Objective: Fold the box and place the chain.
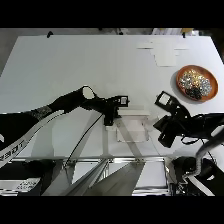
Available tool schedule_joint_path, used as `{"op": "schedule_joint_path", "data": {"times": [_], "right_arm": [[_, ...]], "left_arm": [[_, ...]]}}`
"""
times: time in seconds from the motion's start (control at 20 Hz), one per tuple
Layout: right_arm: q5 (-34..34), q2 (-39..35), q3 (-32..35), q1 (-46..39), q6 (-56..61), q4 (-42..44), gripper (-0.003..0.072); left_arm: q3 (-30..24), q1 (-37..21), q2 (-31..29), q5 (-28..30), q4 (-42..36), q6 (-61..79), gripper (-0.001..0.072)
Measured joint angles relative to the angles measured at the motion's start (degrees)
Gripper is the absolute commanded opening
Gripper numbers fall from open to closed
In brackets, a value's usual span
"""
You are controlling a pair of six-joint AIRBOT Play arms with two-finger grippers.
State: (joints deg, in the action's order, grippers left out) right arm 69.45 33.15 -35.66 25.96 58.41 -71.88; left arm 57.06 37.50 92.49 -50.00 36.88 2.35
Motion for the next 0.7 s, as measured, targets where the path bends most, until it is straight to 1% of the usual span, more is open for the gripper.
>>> {"op": "schedule_joint_path", "data": {"times": [0.15, 0.35, 0.45, 0.5, 0.6, 0.65, 0.7], "right_arm": [[0.07, 0.11, 3.28, 0.02, -11.21, 2.1, 0.0016], [-1.22, 1.33, 9.73, 1.18, -25.09, 3.63, 0.0018], [-3.13, 1.57, 12.68, 2.56, -29.99, 3.65, 0.0062], [-4.09, 1.62, 13.68, 3.58, -31.65, 3.23, 0.0095], [-5.27, 1.68, 14.97, 5.6, -33.73, 1.57, 0.0354], [-6.21, 1.7, 15.47, 6.38, -34.34, 0.98, 0.0548], [-7.63, 1.68, 16.04, 7.21, -34.86, 0.39, 0.0588]], "left_arm": [[0.0, 0.0, 0.0, 0.0, 0.02, 0.0, 0.0012], [0.0, 0.0, 0.0, 0.02, 0.02, 0.0, 0.0012], [0.0, 0.0, 0.0, 0.02, 0.02, 0.0, 0.0012], [0.0, 0.0, 0.02, 0.0, 0.02, 0.0, 0.0012], [0.0, 0.0, 0.0, 0.02, 0.02, 0.0, 0.0012], [0.0, 0.0, 0.0, 0.02, 0.02, -0.02, 0.0012], [0.0, 0.0, 0.02, 0.02, 0.02, 0.0, 0.0012]]}}
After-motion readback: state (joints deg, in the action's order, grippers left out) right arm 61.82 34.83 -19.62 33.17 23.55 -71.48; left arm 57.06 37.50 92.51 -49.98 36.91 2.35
